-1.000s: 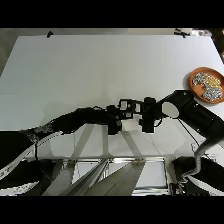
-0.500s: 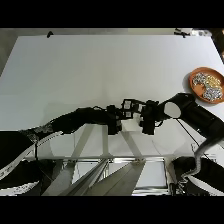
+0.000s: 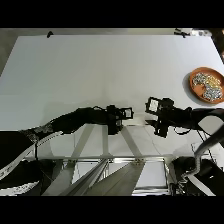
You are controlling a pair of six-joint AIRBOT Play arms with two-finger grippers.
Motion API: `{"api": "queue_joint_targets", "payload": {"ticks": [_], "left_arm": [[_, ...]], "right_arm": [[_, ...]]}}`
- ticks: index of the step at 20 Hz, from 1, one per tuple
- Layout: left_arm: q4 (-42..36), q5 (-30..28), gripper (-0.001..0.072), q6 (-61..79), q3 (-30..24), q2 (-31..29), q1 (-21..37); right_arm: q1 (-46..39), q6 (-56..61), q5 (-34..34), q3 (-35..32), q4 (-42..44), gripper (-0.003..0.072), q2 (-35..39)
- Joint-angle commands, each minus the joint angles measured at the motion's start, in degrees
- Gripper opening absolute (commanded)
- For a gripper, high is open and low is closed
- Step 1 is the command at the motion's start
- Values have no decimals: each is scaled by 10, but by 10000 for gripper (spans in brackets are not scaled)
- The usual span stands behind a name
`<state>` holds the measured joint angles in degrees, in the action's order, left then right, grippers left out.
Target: Fold the box and place the chain.
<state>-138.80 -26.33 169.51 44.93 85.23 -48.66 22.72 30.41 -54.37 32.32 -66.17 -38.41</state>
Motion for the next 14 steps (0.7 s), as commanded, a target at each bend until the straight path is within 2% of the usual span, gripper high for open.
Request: {"api": "queue_joint_targets", "payload": {"ticks": [1, 4, 7, 14], "left_arm": [[0, 0, 134, 0, 0, 0, 0], [0, 0, 134, 0, 0, 0, 0], [0, 0, 134, 0, 0, 0, 0], [0, 0, 134, 0, 0, 0, 0]], "right_arm": [[-18, -36, 17, -35, 43, 340, 10], [-18, -55, 22, -35, 55, 342, -21], [-18, -55, 47, -35, 54, 400, -58], [-18, -55, 59, -35, 51, 398, -90]]}}
